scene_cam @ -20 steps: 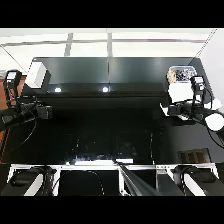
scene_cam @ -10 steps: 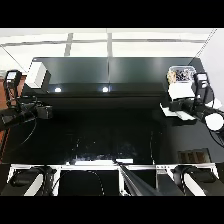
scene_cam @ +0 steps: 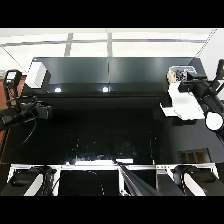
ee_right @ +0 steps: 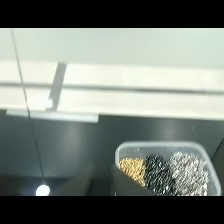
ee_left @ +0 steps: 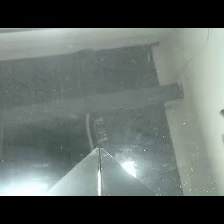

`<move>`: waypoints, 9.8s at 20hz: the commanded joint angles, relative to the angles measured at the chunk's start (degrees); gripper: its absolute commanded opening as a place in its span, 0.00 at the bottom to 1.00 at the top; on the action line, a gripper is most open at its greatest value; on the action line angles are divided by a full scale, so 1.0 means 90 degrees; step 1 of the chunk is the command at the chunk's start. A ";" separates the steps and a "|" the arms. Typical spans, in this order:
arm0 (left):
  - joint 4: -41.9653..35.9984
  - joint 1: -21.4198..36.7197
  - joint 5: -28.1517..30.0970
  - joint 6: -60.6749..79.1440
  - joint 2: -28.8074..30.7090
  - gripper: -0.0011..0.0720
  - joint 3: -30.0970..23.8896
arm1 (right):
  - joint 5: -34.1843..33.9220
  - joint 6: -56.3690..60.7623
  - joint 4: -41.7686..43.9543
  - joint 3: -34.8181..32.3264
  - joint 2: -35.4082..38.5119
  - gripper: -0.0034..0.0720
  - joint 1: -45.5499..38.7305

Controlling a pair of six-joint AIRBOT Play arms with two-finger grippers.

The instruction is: Fold the box and place the chain.

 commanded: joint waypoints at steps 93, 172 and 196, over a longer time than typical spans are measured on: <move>-0.3978 -0.2045 -0.1559 0.7616 -0.6113 0.04 0.2875 | 0.4945 -0.3946 0.1659 0.0075 0.0554 0.95 0.2475; -0.2545 -0.2827 -0.0308 0.8004 -0.6254 0.05 0.2875 | 0.5382 -0.9598 0.4163 0.0954 -0.3730 0.95 0.2234; -0.3793 -0.1775 -0.3704 0.4447 -0.4568 0.05 0.1615 | 0.5457 -0.9663 0.4116 0.0952 -0.3730 0.39 0.2234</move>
